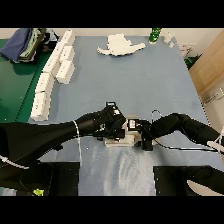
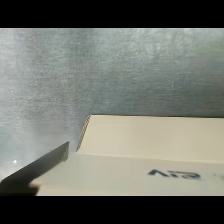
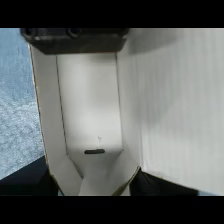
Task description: Fold the box.
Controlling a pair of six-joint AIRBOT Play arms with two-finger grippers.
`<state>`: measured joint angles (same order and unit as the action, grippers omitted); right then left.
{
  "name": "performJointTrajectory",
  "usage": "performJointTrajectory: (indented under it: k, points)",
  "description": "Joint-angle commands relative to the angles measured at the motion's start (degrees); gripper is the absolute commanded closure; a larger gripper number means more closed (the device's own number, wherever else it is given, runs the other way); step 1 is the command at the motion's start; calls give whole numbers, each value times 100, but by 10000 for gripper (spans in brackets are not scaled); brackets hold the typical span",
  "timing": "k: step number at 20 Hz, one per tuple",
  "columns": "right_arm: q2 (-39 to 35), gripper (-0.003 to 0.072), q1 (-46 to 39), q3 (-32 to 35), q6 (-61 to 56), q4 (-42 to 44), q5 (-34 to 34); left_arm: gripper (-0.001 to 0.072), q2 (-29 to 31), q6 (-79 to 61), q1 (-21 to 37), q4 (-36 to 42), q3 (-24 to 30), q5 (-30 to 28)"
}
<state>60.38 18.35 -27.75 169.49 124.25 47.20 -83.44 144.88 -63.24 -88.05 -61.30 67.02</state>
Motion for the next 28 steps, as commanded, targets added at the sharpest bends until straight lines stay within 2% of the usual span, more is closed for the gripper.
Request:
performJointTrajectory:
  k: [1,5,15,16,17,19,20,21,28]
  points:
    - [-4,175,-2,-4,-4,2,2,224,-37,4,0,24,-7,-79]
    - [-4,175,-2,-4,-4,2,0,224,11,-28,44,-138,-258,313]
    - [-4,175,-2,-4,-4,2,0,256,-341,-90,-79,-70,-245,304]
    - [-4,175,-2,-4,-4,2,0,384,-358,-107,-105,-72,-245,310]
    - [-4,175,-2,-4,-4,2,0,434,-361,-138,-107,-70,-245,308]
    - [-4,175,-2,-4,-4,2,0,616,-358,-138,-105,-72,-245,321]
    - [-4,176,-2,-4,-4,2,0,626,-358,-138,-105,-74,-245,321]
    - [-4,176,-2,-4,-4,2,0,693,-358,-151,-107,-74,-245,321]
    - [-4,175,-2,-4,-4,2,0,680,-358,-160,-105,-74,-247,372]
